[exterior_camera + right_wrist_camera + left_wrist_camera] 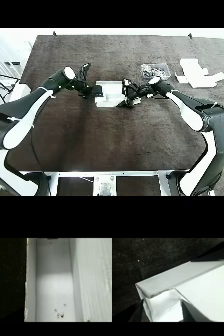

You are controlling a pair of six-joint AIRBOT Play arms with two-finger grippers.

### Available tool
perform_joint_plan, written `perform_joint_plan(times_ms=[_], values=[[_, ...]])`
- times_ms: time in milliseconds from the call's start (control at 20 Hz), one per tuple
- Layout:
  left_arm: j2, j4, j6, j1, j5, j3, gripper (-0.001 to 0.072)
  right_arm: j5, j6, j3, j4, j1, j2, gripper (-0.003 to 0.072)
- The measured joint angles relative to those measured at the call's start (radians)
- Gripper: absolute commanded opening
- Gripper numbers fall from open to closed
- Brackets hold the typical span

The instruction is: Fold the box and place the chain.

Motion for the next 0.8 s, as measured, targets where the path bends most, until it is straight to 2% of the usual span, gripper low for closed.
perform_joint_plan(times_ms=[800], values=[[-0.003, 0.279, -0.352, -0.088, 0.007, 0.030, 0.0540, 0.000, 0.000, 0.000, 0.000, 0.000, 0.000, 0.0560]])
